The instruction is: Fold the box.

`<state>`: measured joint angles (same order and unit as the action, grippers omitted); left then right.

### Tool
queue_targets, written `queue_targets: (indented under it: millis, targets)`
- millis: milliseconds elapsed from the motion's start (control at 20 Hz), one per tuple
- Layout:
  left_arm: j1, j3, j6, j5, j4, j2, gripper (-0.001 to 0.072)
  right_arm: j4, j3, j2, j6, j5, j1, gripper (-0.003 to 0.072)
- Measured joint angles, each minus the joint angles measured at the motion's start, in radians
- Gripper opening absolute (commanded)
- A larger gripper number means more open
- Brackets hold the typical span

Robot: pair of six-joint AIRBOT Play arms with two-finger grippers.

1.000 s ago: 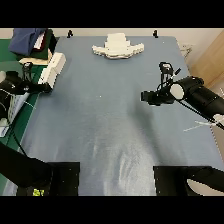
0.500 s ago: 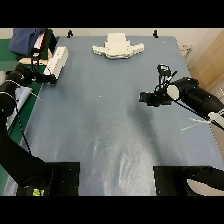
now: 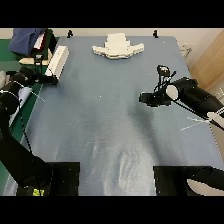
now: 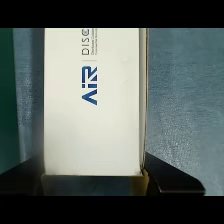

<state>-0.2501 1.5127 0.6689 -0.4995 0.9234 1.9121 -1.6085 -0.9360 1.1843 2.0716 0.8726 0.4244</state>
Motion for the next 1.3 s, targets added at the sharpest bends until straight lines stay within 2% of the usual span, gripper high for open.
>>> queue_targets:
  millis: [450, 500, 550, 750, 950, 1050, 1150, 1200, 1250, 1300]
  targets:
    - [0.000, 0.001, 0.000, -0.004, 0.000, 0.020, 0.0416, 0.004, 0.000, 0.000, 0.000, 0.000, 0.000, 0.0005]
    - [0.000, 0.001, 0.000, -0.007, -0.001, 0.020, 0.0594, 0.004, 0.000, 0.000, 0.000, 0.001, 0.000, 0.0005]
    - [0.000, 0.001, 0.000, -0.013, -0.001, 0.020, 0.0690, 0.004, 0.000, 0.000, 0.000, 0.001, 0.000, 0.0005]
    - [-0.008, 0.012, 0.002, -0.056, 0.003, 0.014, 0.0698, 0.012, 0.000, 0.000, 0.000, 0.002, 0.001, 0.0005]
    - [-0.040, 0.037, 0.028, -0.222, 0.072, -0.042, 0.0698, 0.020, 0.000, 0.000, 0.000, 0.007, 0.008, 0.0005]
    - [-0.068, 0.059, 0.060, -0.288, 0.127, -0.103, 0.0698, 0.027, 0.000, 0.000, 0.000, 0.008, 0.014, 0.0005]
    - [-0.087, 0.074, 0.085, -0.400, 0.178, -0.163, 0.0697, 0.037, 0.000, 0.000, -0.002, 0.010, 0.017, 0.0005]
    - [-0.095, 0.083, 0.093, -0.438, 0.186, -0.200, 0.0672, 0.045, 0.000, 0.000, -0.002, 0.010, 0.017, 0.0005]
    - [-0.102, 0.089, 0.100, -0.484, 0.193, -0.238, 0.0394, 0.053, 0.000, 0.000, -0.004, 0.010, 0.018, 0.0005]
    - [-0.105, 0.090, 0.111, -0.541, 0.201, -0.270, 0.0007, 0.069, 0.000, 0.000, -0.010, 0.013, 0.018, 0.0006]
